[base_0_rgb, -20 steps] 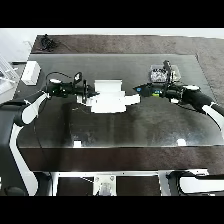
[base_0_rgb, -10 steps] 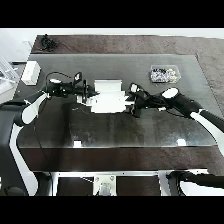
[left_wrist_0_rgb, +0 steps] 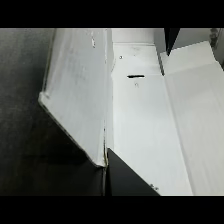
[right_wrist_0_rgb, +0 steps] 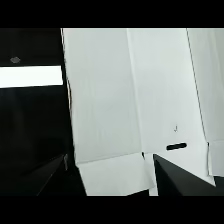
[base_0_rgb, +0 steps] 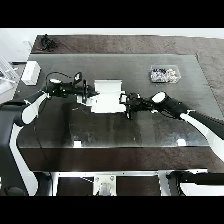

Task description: Fold the box and place the chain.

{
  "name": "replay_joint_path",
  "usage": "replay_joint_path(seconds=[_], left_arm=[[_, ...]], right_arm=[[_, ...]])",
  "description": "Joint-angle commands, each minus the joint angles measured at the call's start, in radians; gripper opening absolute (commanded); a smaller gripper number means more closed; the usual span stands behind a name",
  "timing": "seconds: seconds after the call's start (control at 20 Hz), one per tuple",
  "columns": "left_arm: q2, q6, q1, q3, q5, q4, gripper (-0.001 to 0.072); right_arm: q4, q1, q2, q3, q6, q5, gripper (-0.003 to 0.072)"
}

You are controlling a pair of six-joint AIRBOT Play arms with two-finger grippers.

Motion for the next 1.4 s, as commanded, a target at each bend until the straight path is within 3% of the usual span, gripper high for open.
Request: replay_joint_path(seconds=[0.0, 0.15, 0.7, 1.35], left_arm=[[0.000, 0.000, -0.001, 0.000, 0.000, 0.000, 0.0019], [0.000, 0.000, -0.001, 0.000, 0.000, 0.000, 0.0019], [0.000, 0.000, -0.001, 0.000, 0.000, 0.000, 0.0019], [0.000, 0.000, -0.001, 0.000, 0.000, 0.000, 0.0019]], right_arm=[[0.087, 0.005, -0.031, 0.000, -0.058, -0.044, 0.0642], [0.122, 0.003, -0.036, 0.011, -0.074, -0.112, 0.0641], [0.122, -0.044, 0.016, 0.068, -0.102, -0.101, 0.0642], [0.137, -0.179, -0.180, 0.304, -0.160, 0.269, 0.0642]])
